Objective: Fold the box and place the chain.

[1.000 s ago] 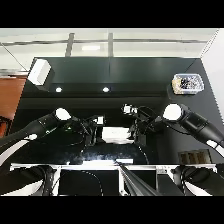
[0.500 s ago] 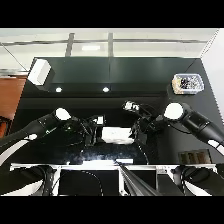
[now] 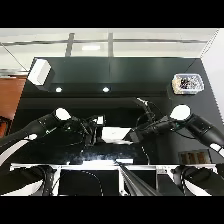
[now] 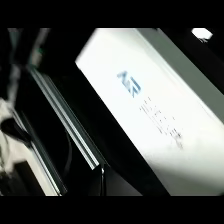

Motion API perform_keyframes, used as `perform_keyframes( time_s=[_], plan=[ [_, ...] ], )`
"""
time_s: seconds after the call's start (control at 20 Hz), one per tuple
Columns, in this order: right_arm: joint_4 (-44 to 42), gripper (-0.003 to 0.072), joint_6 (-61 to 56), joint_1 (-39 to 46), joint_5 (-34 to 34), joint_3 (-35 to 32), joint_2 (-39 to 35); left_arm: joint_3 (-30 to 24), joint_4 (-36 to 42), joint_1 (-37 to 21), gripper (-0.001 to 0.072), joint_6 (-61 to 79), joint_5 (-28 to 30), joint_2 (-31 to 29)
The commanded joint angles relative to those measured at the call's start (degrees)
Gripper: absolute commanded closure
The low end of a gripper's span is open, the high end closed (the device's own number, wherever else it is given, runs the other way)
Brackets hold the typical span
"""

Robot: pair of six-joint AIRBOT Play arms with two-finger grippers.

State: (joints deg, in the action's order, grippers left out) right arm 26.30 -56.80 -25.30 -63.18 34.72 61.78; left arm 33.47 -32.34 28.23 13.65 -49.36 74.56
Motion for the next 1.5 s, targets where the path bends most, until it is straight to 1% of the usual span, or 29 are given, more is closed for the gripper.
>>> perform_keyframes(
  time_s=[0.0, 0.15, 0.25, 0.35, 0.45, 0.75, 0.85, 1.0, 1.05, 1.15, 1.25, 1.4, 1.45],
  plan=[
    [-8.39, 0.068, -0.48, -2.4, 7.67, -2.36, 2.27, -0.02, 0.0, 0.0, 0.0247, 0.02, 0.04, 0.02],
    [-8.17, 0.068, -0.63, -3.15, 10.91, -2.36, 5.16, -0.02, 0.02, 0.0, 0.0247, 0.02, 0.04, 0.02],
    [-7.56, 0.068, -0.9, -3.15, 10.95, -2.38, 6.69, -0.02, 0.0, 0.0, 0.0247, 0.02, 0.04, 0.02],
    [-4.33, 0.068, -2.97, -3.15, 11.02, -2.38, 7.69, -0.02, 0.0, 0.0, 0.0247, 0.02, 0.04, 0.02],
    [-2.64, 0.068, -3.26, -3.15, 11.02, -2.36, 7.96, -0.02, 0.0, 0.0, 0.0247, 0.02, 0.07, 0.02],
    [-2.45, 0.068, -1.81, -3.13, 11.21, -2.08, 7.72, -0.02, 0.02, 0.0, 0.0247, 0.02, -0.2, 0.02],
    [-2.03, 0.068, -0.76, -2.32, 8.68, -0.66, 6.93, -0.02, 0.0, 0.0, 0.0247, 0.02, -0.22, 0.02],
    [-0.68, 0.068, 0.04, 2.16, 1.46, 3.19, 2.75, 0.0, -0.02, -0.02, 0.0236, -0.15, -0.2, -0.44],
    [0.83, 0.068, 0.0, 4.7, -1.4, 4.72, 0.28, 0.0, -0.02, -0.04, 0.0195, -0.24, -0.2, -0.98],
    [5.16, 0.0679, -1.51, 10.8, -6.1, 7.43, -5.14, 0.0, -0.07, -0.15, -0.0005, -0.61, -0.2, -2.67],
    [10.78, 0.0679, -4.0, 17.99, -8.87, 9.05, -10.97, 0.0, -2.14, -0.24, -0.0006, -3.69, -0.2, -5.62],
    [17.81, 0.068, -6.21, 28.61, -12.59, 9.2, -18.27, 0.0, -12.09, -0.24, -0.0006, -14.47, -1.05, -11.67],
    [20.04, 0.0679, -6.97, 31.52, -13.62, 9.18, -19.93, 0.0, -13.6, -0.22, -0.0005, -17.31, -2.51, -13.53]
  ],
)
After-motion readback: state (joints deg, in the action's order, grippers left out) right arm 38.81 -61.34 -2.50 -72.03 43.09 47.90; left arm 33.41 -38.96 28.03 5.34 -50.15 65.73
